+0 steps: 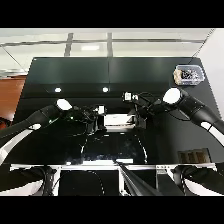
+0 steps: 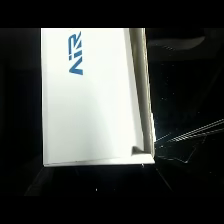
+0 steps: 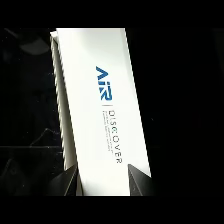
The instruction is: Fold the box and place the chain.
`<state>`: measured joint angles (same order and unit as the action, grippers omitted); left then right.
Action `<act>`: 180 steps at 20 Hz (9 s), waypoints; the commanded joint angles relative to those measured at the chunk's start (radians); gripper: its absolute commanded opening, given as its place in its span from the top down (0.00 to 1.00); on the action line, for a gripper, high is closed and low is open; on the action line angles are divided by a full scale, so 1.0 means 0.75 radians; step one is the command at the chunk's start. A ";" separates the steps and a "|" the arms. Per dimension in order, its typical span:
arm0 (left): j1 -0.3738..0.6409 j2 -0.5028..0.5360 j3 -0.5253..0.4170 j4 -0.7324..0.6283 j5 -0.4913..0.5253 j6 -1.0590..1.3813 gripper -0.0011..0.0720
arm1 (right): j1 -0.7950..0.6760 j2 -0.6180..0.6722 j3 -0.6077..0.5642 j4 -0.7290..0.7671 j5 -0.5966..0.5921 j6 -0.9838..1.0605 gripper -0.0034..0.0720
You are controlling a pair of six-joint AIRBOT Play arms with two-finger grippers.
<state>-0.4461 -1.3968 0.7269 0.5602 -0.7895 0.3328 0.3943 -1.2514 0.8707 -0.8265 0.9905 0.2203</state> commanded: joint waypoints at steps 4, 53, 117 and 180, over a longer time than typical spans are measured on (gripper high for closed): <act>-0.001 -0.001 0.001 0.000 0.000 0.001 0.53 | 0.001 -0.003 -0.001 -0.002 0.026 0.001 0.50; -0.001 -0.001 0.001 0.000 0.000 0.000 0.53 | -0.138 -0.093 -0.311 0.627 -0.096 0.974 0.93; -0.321 -0.296 0.566 0.334 -0.153 -0.543 0.01 | -0.830 0.498 -0.031 0.087 0.440 0.988 0.93; 0.556 0.865 -0.344 0.876 0.428 -2.089 0.95 | -0.478 0.422 -0.275 -0.250 -0.634 0.909 0.93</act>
<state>-0.0219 -0.8902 0.6617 1.1973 -0.5697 -1.2373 -0.0193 -0.9119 0.6895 -0.9207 0.6392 0.9188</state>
